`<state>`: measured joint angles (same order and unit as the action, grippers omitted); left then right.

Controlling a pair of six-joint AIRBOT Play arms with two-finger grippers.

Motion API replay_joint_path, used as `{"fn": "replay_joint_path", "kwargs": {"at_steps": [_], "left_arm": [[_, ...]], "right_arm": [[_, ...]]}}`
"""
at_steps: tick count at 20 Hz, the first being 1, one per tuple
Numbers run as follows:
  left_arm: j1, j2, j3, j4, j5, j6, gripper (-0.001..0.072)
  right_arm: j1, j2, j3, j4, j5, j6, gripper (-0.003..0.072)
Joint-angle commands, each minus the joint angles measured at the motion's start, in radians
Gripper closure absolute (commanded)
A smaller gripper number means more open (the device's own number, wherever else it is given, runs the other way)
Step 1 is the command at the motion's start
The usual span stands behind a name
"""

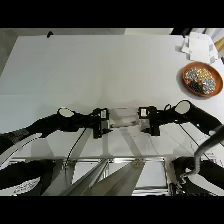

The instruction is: Fold the box and place the chain.

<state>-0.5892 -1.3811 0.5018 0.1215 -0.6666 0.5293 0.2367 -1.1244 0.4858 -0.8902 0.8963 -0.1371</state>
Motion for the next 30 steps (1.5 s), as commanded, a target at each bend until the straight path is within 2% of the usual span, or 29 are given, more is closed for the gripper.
{"fn": "replay_joint_path", "kwargs": {"at_steps": [1, 3, 4, 6, 7, 10, 13, 19, 21, 26, 30], "left_arm": [[0.0, 0.001, 0.0, 0.002, -0.003, 0.002, 0.0606], [0.0, 0.001, 0.0, 0.002, -0.003, 0.002, 0.0606], [0.0, 0.001, 0.0, 0.002, -0.003, 0.002, 0.0606], [0.0, 0.001, 0.0, 0.002, -0.003, 0.002, 0.0606], [0.0, 0.001, 0.0, 0.002, -0.003, 0.002, 0.0606], [0.0, 0.001, 0.0, 0.002, -0.003, 0.002, 0.0606], [0.0, 0.001, 0.0, 0.002, -0.003, 0.002, 0.0606], [0.0, 0.001, 0.0, 0.002, -0.003, 0.002, 0.0606], [0.0, 0.001, 0.0, 0.002, -0.003, 0.002, 0.0606], [0.0, 0.001, 0.0, 0.002, -0.003, 0.002, 0.0606], [0.0, 0.001, 0.0, 0.002, -0.003, 0.002, 0.0606]], "right_arm": [[0.0, 0.119, 0.0, -0.201, 0.039, 0.164, 0.0218], [0.0, 0.191, 0.0, -0.208, 0.063, 0.228, 0.0255], [0.0, 0.224, 0.0, -0.177, 0.079, 0.242, 0.0359], [0.0, 0.278, 0.0, -0.036, 0.124, 0.241, 0.0649], [0.0, 0.296, 0.0, 0.06, 0.124, 0.232, 0.0671], [0.0, 0.288, 0.0, 0.344, 0.068, 0.233, 0.0672], [0.001, 0.235, 0.0, 0.477, -0.011, 0.204, 0.0672], [0.001, 0.056, 0.0, 0.509, -0.258, 0.247, 0.0672], [0.001, 0.005, 0.0, 0.495, -0.304, 0.299, 0.0672], [0.001, -0.063, 0.0, 0.408, -0.287, 0.36, 0.0671], [0.001, -0.057, 0.006, 0.401, -0.247, 0.37, 0.0671]]}}
